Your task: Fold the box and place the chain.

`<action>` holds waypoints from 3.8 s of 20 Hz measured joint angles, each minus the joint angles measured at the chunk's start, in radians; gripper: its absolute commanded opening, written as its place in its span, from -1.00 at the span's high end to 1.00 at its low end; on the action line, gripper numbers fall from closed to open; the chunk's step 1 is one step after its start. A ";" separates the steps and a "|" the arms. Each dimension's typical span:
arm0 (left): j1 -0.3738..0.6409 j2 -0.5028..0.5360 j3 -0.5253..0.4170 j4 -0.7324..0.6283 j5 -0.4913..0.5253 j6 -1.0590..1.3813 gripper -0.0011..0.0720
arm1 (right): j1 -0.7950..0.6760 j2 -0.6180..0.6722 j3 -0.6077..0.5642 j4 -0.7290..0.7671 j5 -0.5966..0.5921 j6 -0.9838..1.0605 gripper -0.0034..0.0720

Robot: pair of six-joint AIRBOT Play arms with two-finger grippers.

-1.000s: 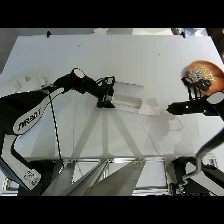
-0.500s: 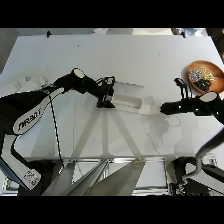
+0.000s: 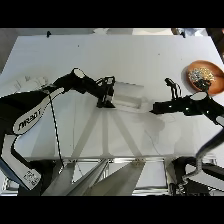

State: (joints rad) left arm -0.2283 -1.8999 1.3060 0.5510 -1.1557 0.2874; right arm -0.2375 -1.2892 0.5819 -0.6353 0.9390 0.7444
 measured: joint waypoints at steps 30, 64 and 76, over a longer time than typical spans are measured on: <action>0.000 0.000 0.000 0.000 0.001 0.002 0.39 | 0.024 -0.006 0.000 0.201 0.017 -0.140 0.48; 0.001 0.001 0.000 0.001 0.000 -0.001 0.39 | 0.277 0.006 0.052 0.058 -0.310 0.107 -0.42; 0.000 -0.001 0.000 0.000 -0.004 0.003 0.39 | 0.342 0.006 0.144 -0.420 -0.290 0.502 -0.37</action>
State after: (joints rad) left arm -0.2287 -1.9007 1.3056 0.5507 -1.1599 0.2905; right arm 0.1043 -1.2831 0.7258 -1.0554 0.6495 1.2461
